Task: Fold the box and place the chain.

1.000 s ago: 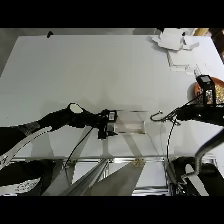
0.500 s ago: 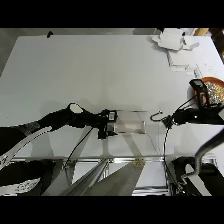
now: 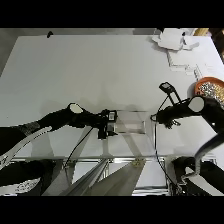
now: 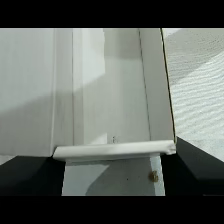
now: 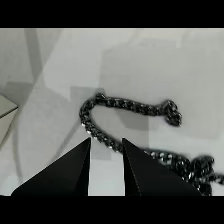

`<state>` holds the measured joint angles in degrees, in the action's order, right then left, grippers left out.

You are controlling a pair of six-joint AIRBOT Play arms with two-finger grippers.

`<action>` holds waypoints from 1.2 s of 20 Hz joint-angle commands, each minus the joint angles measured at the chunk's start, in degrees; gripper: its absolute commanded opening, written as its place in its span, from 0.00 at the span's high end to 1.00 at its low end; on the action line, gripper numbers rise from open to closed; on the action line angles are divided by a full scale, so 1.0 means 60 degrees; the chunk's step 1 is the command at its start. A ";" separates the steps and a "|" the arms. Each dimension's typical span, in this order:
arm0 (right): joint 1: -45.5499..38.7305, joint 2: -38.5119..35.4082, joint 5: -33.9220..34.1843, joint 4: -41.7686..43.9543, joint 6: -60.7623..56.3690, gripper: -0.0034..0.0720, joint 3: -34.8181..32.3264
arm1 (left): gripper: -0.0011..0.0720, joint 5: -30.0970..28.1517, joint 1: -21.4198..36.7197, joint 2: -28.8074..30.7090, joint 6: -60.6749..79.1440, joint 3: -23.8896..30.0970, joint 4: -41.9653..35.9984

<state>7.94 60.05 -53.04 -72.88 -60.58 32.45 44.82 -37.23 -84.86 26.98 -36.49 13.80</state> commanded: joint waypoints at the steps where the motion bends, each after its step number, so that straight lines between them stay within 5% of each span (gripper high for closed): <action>1: 0.0350 0.0470 0.0331 -0.0291 0.0692 0.66 0.0004 | 0.61 -0.0004 0.0000 0.0007 0.0004 -0.0007 0.0000; 7: 0.0350 0.0470 -0.0120 -0.0204 0.1953 0.66 -0.0015 | 0.61 -0.0004 0.0000 0.0007 0.0004 -0.0007 0.0000; 24: 0.0350 0.0488 0.0823 0.0375 0.2929 0.72 -0.0616 | 0.61 -0.0004 0.0000 0.0007 0.0004 -0.0007 0.0000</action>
<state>10.00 62.94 -49.65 -71.02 -43.62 29.43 44.82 -37.23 -84.86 26.98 -36.49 13.78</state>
